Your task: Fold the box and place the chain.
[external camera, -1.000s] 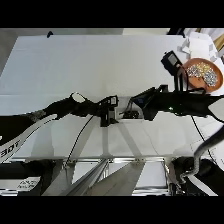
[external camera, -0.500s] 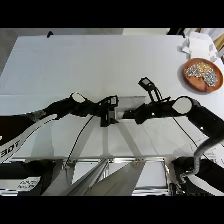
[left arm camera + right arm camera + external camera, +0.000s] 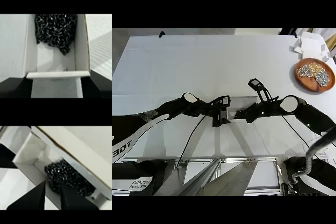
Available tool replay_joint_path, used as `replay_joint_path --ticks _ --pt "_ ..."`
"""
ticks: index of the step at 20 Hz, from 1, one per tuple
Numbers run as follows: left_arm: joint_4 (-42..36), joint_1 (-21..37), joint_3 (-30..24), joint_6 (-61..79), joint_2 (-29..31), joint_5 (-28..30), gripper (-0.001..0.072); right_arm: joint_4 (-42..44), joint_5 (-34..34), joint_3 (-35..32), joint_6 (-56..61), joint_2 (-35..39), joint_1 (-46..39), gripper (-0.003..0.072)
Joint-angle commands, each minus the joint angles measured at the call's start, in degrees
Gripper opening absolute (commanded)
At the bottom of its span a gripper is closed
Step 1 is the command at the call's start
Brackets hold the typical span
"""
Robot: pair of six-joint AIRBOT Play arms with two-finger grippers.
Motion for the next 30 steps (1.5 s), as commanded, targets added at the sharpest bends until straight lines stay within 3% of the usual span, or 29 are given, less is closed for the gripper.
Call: replay_joint_path --ticks 1,6,8,11,12,13,14,18,24,28,29,30 --pt "0.0 0.0 0.0 0.0 0.0 0.0 0.0085 0.7 7.3 6.2 -3.0 1.0 -3.0 0.0201" --pt "0.0 0.0 0.0 0.0 0.0 0.0 0.0085 10.8 12.9 14.1 -18.0 3.6 -12.5 0.0196" --pt "0.0 0.0 0.0 0.0 0.0 0.0 0.0085 13.7 12.7 14.3 -25.6 3.3 -15.2 0.0152" --pt "0.0 0.0 0.0 0.0 0.0 0.0 0.0085 13.6 9.0 14.3 -29.0 -0.4 -17.4 0.0151" --pt "0.0 0.0 0.0 0.0 0.0 0.0 0.0085 13.6 7.9 14.3 -30.7 -2.3 -17.8 0.0120" --pt "0.0 0.0 0.0 0.0 0.0 0.0 0.0085 13.6 7.2 14.3 -33.0 -4.3 -17.9 0.0022" --pt "0.0 0.0 0.0 0.0 0.0 0.0 0.0085 13.5 7.1 14.3 -35.0 -6.3 -17.9 0.0015" --pt "0.0 0.0 0.0 0.0 0.0 0.0 0.0085 13.2 10.0 14.3 -37.4 -11.3 -17.8 0.0015" --pt "0.0 0.0 0.0 0.0 0.0 0.0 0.0085 13.2 17.3 13.0 -42.0 -11.3 -16.3 0.0014" --pt "0.0 0.0 0.0 0.0 0.0 0.0 0.0085 11.2 17.9 8.6 -42.1 -9.4 -11.9 0.0016" --pt "0.0 0.0 0.0 0.0 0.0 0.0 0.0085 9.7 17.6 7.8 -42.1 -8.0 -11.3 0.0023" --pt "0.0 0.0 0.0 0.0 0.0 0.0 0.0085 8.6 17.1 7.2 -42.1 -6.1 -10.9 0.0090"
